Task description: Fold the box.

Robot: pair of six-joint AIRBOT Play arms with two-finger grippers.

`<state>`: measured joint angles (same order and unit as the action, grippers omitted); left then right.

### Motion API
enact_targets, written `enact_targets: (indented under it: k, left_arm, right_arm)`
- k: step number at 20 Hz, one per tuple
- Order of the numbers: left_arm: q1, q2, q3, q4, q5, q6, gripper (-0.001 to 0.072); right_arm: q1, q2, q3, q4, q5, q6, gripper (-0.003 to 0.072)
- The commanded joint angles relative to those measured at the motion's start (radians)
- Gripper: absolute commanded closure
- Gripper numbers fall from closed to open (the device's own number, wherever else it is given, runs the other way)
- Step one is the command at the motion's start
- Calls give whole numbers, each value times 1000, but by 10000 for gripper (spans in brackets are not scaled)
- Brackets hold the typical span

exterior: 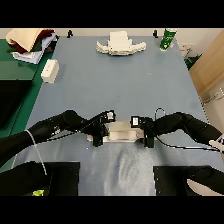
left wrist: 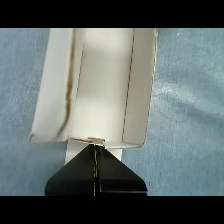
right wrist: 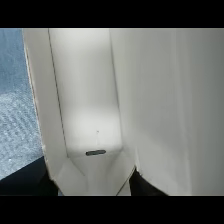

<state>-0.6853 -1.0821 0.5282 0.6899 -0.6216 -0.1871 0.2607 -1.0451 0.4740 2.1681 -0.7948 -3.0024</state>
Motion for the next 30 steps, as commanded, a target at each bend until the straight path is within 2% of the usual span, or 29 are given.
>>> enact_targets:
  k: [1, 4, 7, 8, 10, 13, 16, 19, 24, 30]
  left_arm:
    - [2, 117, 1, 282, -11, -409, 698]
    - [24, 279, 1, 521, -81, -925, 698]
    - [150, 365, 1, 704, -291, -1351, 698]
    - [216, 366, 0, 702, -370, -1376, 697]
    - [330, 338, -6, 629, -443, -1358, 698]
    - [417, 251, -37, 369, -432, -1164, 697]
    - [400, 140, -72, 188, -375, -1079, 698]
    - [316, 79, -81, 132, -310, -1077, 699]
    - [177, 80, -80, 38, -154, -1077, 699]
    - [155, 107, -68, -33, -146, -1049, 698]
  right_arm:
    - [0, -1, 0, 0, 0, 0, 179]
    - [0, -1, 0, 0, 0, 0, 179]
    - [1, -1, 0, 0, 0, 0, 179]
    - [1, -1, 0, 0, 0, 0, 179]
    - [1, -1, 0, 0, 0, 0, 179]
    - [0, -1, 0, 0, 1, 0, 179]
    - [1, -1, 0, 0, 0, 0, 179]
    - [0, -1, 0, 0, 0, 0, 179]
    - [0, -1, 0, 0, 0, 0, 179]
    - [1, -1, 0, 0, 0, 0, 179]
